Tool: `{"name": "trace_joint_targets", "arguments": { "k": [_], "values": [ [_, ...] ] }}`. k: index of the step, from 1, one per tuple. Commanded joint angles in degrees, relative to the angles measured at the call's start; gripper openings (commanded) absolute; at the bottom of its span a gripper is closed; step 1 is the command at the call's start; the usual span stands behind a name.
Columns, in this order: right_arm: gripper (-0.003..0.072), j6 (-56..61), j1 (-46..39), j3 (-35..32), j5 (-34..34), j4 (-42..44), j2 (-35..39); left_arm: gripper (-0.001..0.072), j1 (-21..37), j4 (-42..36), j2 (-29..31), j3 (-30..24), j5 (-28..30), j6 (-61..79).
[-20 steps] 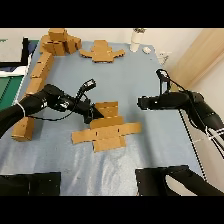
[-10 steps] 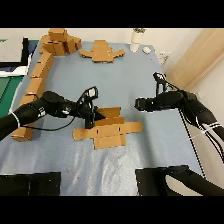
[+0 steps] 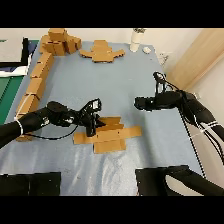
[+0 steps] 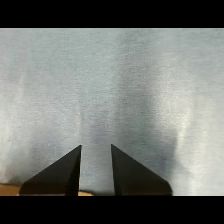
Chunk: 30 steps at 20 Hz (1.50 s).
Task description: Fold the box.
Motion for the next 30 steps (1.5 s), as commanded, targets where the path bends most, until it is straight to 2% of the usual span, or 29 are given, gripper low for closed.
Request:
{"name": "trace_joint_targets", "arguments": {
  "k": [1,8,10,12,13,21,24,30],
  "values": [
    [0.0288,-0.11,0.07,0.07,0.31,0.55,-0.04,0.001,-0.15,-0.74,-0.04,-2.12,-0.26,0.85],
    [0.0278,-0.11,0.07,0.07,0.28,1.22,-0.04,0.0011,-0.11,-0.87,0.04,-2.62,-2.4,0.63],
    [0.0089,-0.09,0.07,0.07,0.04,1.22,-0.07,0.0012,-0.11,-0.87,0.04,-2.56,-2.36,0.7],
    [0.0075,-0.09,0.04,0.07,-0.52,1.22,-0.04,0.0012,-0.04,-0.87,0.04,-2.56,-1.11,0.68],
    [0.0002,-0.09,0.04,0.07,-1.29,1.18,-0.04,0.0012,-0.04,-0.87,0.04,-2.47,-1.2,0.68],
    [0.0002,-0.11,0.04,0.07,-2.95,0.92,-0.07,0.0012,-0.02,-0.83,1.31,-1.11,-4.11,-2.71],
    [0.0002,-0.11,0.04,0.07,-2.89,0.72,-0.07,0.0011,-0.04,-0.83,1.53,-1.11,-7.72,-2.75],
    [0.0002,-0.11,0.04,0.07,-2.34,0.76,-0.07,0.0012,-0.04,-0.66,0.07,-1.14,-5.22,-2.8]
  ]
}}
